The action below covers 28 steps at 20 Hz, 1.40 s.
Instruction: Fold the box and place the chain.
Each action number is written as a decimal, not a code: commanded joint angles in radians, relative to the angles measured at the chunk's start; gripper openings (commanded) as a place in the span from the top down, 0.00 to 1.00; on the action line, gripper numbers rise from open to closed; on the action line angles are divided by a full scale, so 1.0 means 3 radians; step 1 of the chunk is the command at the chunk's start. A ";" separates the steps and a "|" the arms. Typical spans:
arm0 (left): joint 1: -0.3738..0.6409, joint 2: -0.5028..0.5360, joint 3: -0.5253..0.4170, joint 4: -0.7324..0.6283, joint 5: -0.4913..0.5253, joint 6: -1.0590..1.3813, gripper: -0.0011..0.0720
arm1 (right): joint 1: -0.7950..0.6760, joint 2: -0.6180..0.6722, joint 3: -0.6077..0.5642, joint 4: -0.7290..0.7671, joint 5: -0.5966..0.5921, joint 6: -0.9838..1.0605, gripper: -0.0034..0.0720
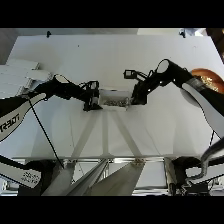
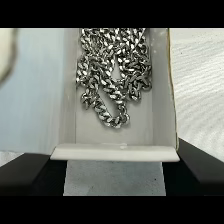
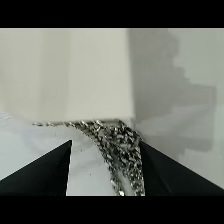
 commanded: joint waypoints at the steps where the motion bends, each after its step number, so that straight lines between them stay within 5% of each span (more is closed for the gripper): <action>1: 0.0003 0.0003 0.0003 0.0000 0.0000 0.0000 0.60 | 0.0075 -0.0019 -0.0182 0.0018 -0.0223 -0.0303 0.32; 5: 0.0003 0.0003 0.0003 0.0000 0.0000 0.0001 0.60 | 0.0089 -0.0019 -0.0361 0.0024 -0.0486 -0.0296 0.33; 6: 0.0003 0.0003 0.0003 0.0000 0.0000 0.0001 0.60 | 0.0102 -0.0019 -0.0387 0.0024 -0.0594 -0.0287 0.40; 8: 0.0003 0.0003 0.0003 0.0000 0.0000 0.0001 0.60 | 0.0102 -0.0018 -0.0389 0.0018 -0.0640 -0.0287 0.78; 11: 0.0003 0.0003 0.0003 0.0000 0.0000 0.0000 0.60 | 0.0102 -0.0006 -0.0389 -0.0141 -0.0549 -0.0149 0.94; 21: 0.0003 0.0003 0.0003 0.0000 0.0000 0.0001 0.60 | 0.0102 0.0952 -0.0387 -0.0261 -0.0397 0.0596 0.94; 28: 0.0003 0.0003 0.0003 0.0000 0.0000 0.0001 0.60 | 0.0234 0.1113 -0.0384 0.0862 -0.0605 0.0669 0.94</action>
